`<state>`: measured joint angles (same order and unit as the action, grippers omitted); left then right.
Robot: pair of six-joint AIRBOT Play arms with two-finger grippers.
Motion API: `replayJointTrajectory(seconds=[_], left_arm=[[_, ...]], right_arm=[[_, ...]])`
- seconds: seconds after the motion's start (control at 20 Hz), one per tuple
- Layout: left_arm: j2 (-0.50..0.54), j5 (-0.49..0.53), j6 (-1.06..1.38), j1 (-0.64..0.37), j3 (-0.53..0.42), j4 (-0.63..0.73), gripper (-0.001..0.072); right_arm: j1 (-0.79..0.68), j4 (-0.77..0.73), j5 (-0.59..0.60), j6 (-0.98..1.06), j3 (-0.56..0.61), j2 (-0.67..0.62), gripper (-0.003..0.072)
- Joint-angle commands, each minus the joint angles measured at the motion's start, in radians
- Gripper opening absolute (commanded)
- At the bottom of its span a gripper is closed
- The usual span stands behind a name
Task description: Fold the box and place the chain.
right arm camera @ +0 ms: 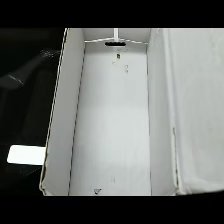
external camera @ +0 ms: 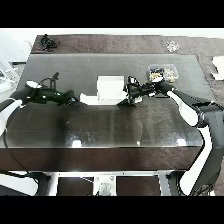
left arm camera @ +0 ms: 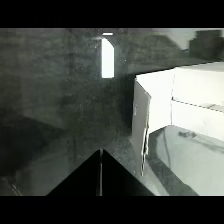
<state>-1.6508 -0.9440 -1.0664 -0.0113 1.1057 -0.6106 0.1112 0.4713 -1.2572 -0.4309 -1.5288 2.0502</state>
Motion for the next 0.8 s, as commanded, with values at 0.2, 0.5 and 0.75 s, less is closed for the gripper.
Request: replayJointTrajectory(seconds=[0.2,0.5,0.75], left_arm=[[-0.079,0.054,-0.059,0.102,0.061,0.025,0.0020],[-0.109,0.025,0.007,0.106,0.061,0.166,0.0020],[-0.106,-0.035,0.099,0.104,0.061,0.319,0.0022]], right_arm=[[0.000,0.000,0.000,0.000,0.000,0.000,0.0591],[0.000,0.000,0.000,0.000,0.000,0.000,0.0591],[0.000,0.000,0.000,0.000,0.000,0.000,0.0590]])
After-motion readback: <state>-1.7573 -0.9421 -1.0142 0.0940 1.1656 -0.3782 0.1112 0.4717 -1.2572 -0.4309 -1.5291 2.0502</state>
